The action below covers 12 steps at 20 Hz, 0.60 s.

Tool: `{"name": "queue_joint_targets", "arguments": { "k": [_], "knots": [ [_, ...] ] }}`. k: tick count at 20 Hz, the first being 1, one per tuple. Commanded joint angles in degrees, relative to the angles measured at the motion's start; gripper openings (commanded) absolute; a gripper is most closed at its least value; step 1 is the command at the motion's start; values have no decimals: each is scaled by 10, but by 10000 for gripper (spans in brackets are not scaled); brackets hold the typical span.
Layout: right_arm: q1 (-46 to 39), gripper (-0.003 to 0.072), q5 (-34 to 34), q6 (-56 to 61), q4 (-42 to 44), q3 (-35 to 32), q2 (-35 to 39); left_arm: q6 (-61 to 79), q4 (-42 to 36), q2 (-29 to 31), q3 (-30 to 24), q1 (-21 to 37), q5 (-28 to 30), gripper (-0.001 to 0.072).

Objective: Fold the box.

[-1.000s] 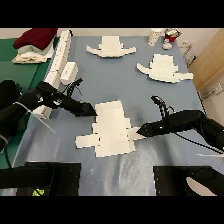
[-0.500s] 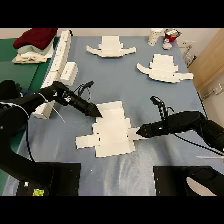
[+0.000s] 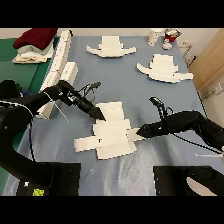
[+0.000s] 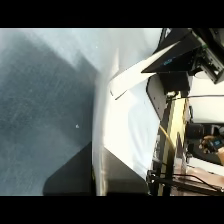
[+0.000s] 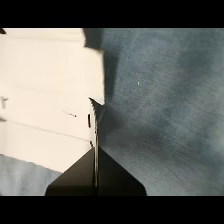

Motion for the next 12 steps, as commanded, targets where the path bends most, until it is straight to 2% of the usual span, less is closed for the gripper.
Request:
{"name": "queue_joint_targets", "arguments": {
  "k": [1, 3, 4, 5, 8, 12],
  "knots": [
    [0, 2, 0, 0, 0, 0, -1, 46, -1, -1, 1, -3, -12, 13],
    [0, 17, 0, 0, 0, 0, -1, 44, -2, -1, 1, -4, -11, 13],
    [0, 107, 0, 0, -1, 0, -1, 44, -6, -1, 1, -4, -11, 13],
    [0, 230, 2, 0, -8, 0, -1, 49, -11, -1, 1, -4, -10, 13],
    [0, 242, 17, 9, -83, 8, -1, 127, -15, 7, 8, -4, -6, 10],
    [-1, 243, 30, 137, -277, 37, -1, 196, -10, 60, 6, -15, 37, 8]
  ]
}}
